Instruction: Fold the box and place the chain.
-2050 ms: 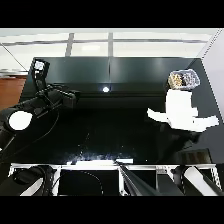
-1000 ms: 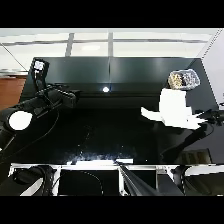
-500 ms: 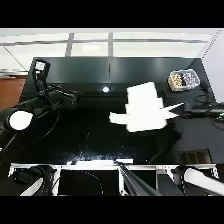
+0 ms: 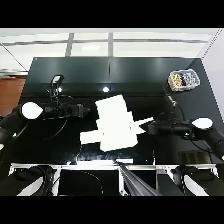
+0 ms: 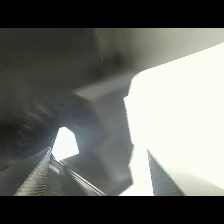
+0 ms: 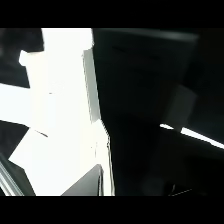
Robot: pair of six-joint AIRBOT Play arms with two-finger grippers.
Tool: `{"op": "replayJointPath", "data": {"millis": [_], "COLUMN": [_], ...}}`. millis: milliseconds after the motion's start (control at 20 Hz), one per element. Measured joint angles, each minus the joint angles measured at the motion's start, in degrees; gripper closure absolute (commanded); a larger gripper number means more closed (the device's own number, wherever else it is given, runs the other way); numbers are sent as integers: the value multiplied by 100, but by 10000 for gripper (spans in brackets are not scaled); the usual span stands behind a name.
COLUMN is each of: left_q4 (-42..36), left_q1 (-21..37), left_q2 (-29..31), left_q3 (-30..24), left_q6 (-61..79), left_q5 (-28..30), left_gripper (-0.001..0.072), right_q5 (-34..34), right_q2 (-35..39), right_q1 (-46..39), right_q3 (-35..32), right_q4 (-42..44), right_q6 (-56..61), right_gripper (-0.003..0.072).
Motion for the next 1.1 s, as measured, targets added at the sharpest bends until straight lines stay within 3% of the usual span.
{"op": "replayJointPath", "data": {"millis": [150, 350, 900, 1000, 1100], "left_q4": [-1425, -2302, -2959, -2990, -2994], "left_q1": [507, 743, 378, 350, 334], "left_q2": [-627, -1384, -2673, -2763, -2811], "left_q3": [-48, -70, -50, -44, -42], "left_q6": [1178, 2146, 3969, 4205, 4395], "left_q5": [-710, -1467, -2507, -2669, -2745], "left_gripper": [6, 6, 25, 99, 114], "right_q5": [-339, -533, -695, -715, -721], "right_q2": [63, 87, 94, 94, 94], "right_q1": [551, 831, 931, 931, 931], "right_q3": [-61, -87, -96, -96, -96], "right_q4": [35, 55, 79, 81, 81], "right_q6": [4, 50, 133, 133, 138], "right_gripper": [643, 643, 643, 643, 643]}}
